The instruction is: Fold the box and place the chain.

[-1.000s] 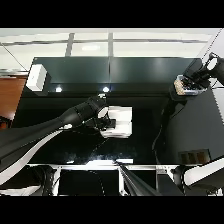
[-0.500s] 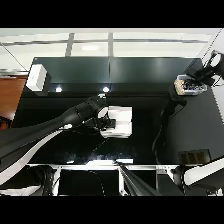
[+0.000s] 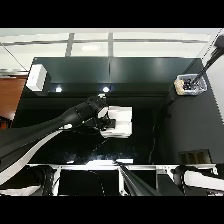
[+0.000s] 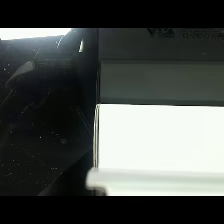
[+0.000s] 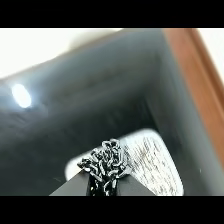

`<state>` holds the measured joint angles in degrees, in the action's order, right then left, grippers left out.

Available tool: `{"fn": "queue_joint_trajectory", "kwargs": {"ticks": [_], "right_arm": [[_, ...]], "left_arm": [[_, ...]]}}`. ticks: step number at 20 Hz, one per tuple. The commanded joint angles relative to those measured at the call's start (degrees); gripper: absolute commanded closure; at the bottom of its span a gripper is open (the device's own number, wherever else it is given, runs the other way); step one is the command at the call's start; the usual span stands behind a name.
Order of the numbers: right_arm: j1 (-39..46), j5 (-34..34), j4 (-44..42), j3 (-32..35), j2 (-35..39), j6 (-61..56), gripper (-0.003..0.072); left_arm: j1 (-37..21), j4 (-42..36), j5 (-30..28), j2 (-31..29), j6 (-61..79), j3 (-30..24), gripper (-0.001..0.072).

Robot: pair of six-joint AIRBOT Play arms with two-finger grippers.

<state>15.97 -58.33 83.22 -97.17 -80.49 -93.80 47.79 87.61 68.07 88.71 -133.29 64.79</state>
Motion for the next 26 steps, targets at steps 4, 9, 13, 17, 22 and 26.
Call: {"fn": "queue_joint_trajectory", "kwargs": {"ticks": [4,9,13,17,22,26], "right_arm": [[-0.02,0.42,-7.23,-0.17,14.75,3.02,0.0674],[-2.91,-16.35,-17.57,-0.15,18.82,15.85,0.0673],[-8.66,-24.55,-26.82,4.72,20.61,20.85,0.0673],[-16.50,-27.23,-29.90,10.82,21.07,21.00,0.0673],[-22.88,-26.16,-37.75,17.86,21.05,23.56,0.0673],[-25.81,-23.56,-46.23,21.22,21.03,26.84,0.0673]], "left_arm": [[-0.04,-0.07,-0.04,0.02,0.00,-0.02,0.0683],[-0.04,-0.04,-0.09,0.02,0.00,-0.02,0.0683],[-0.04,-0.02,-0.15,0.02,0.00,-0.02,0.0682],[-0.04,-0.02,-0.50,0.02,0.00,-0.02,0.0682],[-0.04,0.00,-0.50,0.02,0.00,-0.02,0.0683],[-0.04,0.00,-0.50,0.02,0.00,-0.02,0.0682]]}}
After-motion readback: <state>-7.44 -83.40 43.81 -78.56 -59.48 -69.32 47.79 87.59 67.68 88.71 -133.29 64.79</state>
